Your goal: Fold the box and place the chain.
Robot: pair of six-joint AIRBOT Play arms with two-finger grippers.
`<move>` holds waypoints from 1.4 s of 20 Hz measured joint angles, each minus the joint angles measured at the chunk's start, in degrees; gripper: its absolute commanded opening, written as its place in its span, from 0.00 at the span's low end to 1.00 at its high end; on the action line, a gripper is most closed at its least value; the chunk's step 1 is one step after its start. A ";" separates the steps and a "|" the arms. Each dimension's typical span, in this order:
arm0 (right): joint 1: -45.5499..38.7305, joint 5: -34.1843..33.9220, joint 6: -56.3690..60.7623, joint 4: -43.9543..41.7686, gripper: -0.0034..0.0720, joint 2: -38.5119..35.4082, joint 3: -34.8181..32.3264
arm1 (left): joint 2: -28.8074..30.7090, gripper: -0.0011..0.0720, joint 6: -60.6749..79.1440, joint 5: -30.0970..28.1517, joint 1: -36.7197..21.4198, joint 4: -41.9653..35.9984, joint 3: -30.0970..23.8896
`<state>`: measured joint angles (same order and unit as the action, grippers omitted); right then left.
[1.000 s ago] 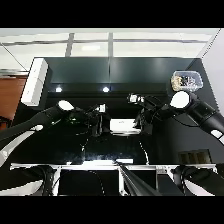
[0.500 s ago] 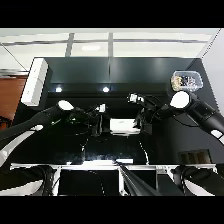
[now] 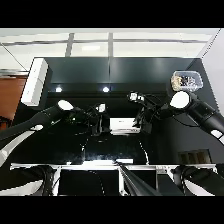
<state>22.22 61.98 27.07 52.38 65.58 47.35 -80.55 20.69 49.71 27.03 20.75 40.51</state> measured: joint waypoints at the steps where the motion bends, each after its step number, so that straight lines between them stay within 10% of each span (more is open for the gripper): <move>1: 0.00 -0.04 0.04 0.02 0.36 0.00 0.00 | 0.00 0.77 0.02 0.00 0.00 0.00 0.00; 28: 0.35 0.70 1.03 0.09 0.41 0.00 -1.07 | 0.00 0.77 0.09 0.15 0.00 0.04 0.00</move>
<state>22.57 62.67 28.10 52.47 65.58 46.28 -80.55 20.78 49.87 27.03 20.80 40.51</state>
